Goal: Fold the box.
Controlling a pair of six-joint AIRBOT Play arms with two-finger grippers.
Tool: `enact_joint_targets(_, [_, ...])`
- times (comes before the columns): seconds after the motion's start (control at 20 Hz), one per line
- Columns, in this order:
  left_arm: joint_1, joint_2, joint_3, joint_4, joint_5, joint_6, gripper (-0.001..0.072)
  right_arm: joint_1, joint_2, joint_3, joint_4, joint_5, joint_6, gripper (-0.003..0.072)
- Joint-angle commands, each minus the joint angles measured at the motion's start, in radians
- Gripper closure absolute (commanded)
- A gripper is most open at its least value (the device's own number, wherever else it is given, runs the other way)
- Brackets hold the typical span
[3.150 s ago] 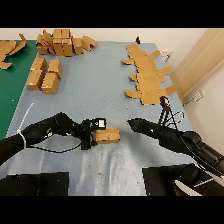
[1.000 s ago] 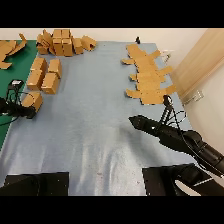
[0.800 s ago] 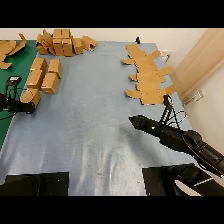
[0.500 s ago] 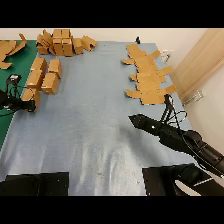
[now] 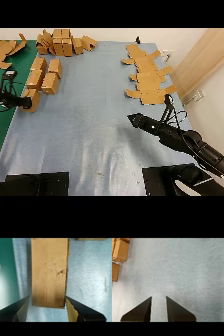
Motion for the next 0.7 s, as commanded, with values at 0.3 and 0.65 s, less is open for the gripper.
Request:
enact_joint_targets(0.3, [-0.038,0.154,0.138,-0.034,-0.265,-0.018,0.0007,-0.001,-0.056,0.029,0.001,-0.034,0.000,0.0377])
enact_joint_targets(0.65, [-0.342,0.166,0.137,-0.129,-0.342,-0.019,0.0698,-0.001,-0.297,0.294,-0.077,-0.202,-0.039,0.0681])
